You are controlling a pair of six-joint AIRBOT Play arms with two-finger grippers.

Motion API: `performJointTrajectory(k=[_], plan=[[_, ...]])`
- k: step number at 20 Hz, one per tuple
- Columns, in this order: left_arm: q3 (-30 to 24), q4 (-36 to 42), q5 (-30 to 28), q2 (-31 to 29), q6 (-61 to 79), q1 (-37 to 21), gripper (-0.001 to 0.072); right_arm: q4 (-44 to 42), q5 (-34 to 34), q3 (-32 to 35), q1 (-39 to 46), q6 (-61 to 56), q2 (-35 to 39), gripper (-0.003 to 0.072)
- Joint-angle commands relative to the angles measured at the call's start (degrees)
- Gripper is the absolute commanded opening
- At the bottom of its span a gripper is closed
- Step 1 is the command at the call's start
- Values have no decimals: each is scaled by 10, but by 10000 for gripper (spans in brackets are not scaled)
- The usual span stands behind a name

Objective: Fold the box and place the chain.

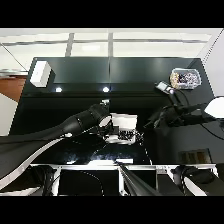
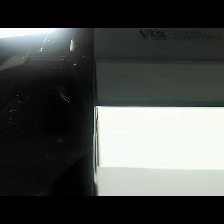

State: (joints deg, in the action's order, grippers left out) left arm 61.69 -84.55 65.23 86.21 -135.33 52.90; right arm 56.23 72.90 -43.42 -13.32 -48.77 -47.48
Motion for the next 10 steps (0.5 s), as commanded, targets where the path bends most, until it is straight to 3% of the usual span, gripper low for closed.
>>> performJointTrajectory(k=[1,3,4,10], plan=[[0,0,0,0,0,0,32,-33,-5,56,86,26,10,497],[0,0,0,0,0,0,32,-56,-71,123,85,71,10,502],[0,0,0,0,0,0,31,-51,-110,156,75,91,10,701],[0,0,0,0,0,0,32,-50,-251,270,-25,260,10,706]])
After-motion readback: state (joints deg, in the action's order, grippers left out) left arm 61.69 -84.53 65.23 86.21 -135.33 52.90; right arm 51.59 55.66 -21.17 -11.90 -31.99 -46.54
